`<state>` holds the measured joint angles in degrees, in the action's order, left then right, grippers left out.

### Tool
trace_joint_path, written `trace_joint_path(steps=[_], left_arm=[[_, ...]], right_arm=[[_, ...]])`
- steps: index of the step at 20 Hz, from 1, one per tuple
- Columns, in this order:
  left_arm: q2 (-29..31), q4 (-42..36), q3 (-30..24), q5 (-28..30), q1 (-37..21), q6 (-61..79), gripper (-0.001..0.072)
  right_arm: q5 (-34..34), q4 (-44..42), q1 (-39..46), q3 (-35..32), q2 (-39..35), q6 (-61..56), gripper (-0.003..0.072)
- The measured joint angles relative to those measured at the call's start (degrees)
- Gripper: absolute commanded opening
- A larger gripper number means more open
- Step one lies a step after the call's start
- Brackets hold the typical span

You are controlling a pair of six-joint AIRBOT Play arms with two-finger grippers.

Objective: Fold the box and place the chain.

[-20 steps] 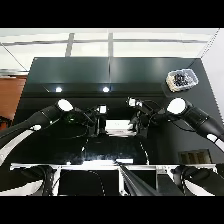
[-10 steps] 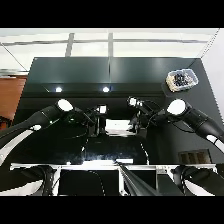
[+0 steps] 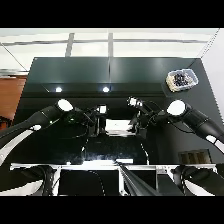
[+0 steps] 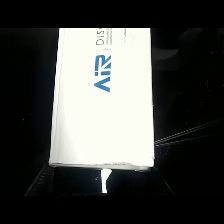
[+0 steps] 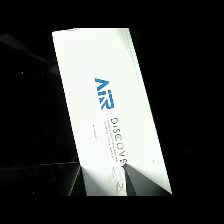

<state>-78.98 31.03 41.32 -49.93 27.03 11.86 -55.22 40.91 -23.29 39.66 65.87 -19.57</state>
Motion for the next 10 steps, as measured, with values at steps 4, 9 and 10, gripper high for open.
trace_joint_path(steps=[4,9,10], left_arm=[[0.0,0.0,0.0,0.0,0.0,-0.02,0.0462],[0.0,-0.04,0.0,0.11,0.0,-0.13,0.0462],[0.0,-0.04,0.02,0.17,0.0,-0.15,0.0462]], right_arm=[[0.09,0.09,0.0,0.0,0.0,-0.66,0.0321],[-1.01,0.15,0.07,0.57,-0.24,-1.88,0.0321],[-1.36,0.24,0.11,0.74,-0.39,-2.21,0.0321]])
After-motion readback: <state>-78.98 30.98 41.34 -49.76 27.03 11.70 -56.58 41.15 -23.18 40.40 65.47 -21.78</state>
